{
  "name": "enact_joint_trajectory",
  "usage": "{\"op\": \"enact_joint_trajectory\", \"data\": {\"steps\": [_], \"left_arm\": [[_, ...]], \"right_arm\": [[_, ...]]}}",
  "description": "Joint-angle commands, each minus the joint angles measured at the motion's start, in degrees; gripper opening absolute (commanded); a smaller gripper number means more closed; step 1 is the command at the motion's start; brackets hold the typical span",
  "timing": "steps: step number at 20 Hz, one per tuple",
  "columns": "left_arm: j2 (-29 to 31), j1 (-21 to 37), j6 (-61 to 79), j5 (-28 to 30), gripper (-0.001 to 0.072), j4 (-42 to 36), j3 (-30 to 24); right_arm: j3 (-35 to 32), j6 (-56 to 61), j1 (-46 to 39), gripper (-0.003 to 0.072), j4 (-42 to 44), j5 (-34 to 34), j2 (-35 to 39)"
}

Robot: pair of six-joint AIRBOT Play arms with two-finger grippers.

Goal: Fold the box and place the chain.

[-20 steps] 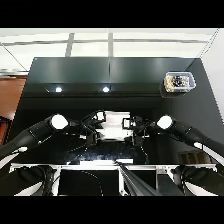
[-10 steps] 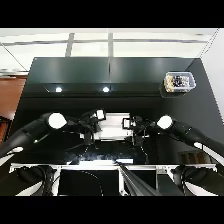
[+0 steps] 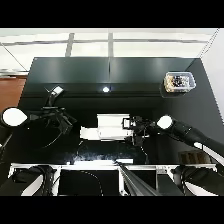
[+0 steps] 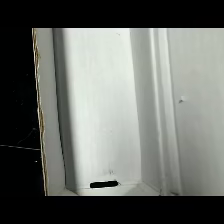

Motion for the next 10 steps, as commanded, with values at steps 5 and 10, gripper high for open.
{"op": "enact_joint_trajectory", "data": {"steps": [5,10], "left_arm": [[-5.4,5.01,-27.78,0.11,0.0027,-10.75,-10.32],[-18.86,3.69,-22.32,0.26,0.0026,-21.51,-10.16]], "right_arm": [[0.04,0.04,0.04,0.0415,0.02,0.0,-0.02],[0.04,0.04,0.04,0.0415,0.02,-0.02,-0.02]]}}
